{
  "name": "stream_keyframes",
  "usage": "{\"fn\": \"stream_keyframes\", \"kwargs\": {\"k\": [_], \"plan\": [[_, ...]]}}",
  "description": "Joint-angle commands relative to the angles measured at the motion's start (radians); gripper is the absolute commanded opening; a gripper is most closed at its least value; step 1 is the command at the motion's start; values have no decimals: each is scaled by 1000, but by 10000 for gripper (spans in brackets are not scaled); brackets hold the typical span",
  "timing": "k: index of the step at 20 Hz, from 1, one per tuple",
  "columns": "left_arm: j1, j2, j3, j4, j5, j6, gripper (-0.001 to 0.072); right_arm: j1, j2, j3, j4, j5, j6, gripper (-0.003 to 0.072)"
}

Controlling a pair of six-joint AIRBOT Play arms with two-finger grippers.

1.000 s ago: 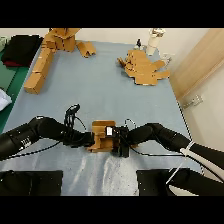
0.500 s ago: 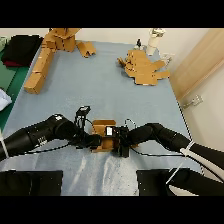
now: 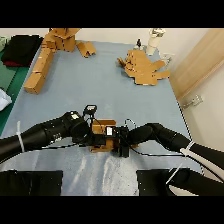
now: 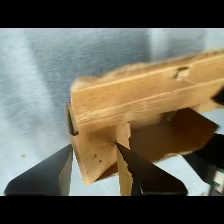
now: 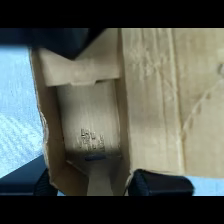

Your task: Fold the box.

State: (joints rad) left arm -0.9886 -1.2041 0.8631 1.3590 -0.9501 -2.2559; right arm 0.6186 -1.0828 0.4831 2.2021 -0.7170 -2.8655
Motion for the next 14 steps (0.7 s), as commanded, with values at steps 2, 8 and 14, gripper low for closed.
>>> {"fn": "stream_keyframes", "kwargs": {"k": [2,8,14], "plan": [[-28,-50,40,89,-64,-174,426,0,0,0,0,0,0,502],[-39,-103,64,86,-57,-229,426,0,0,0,0,0,0,502],[-64,-182,112,101,-60,-229,424,0,0,0,0,0,0,502]]}}
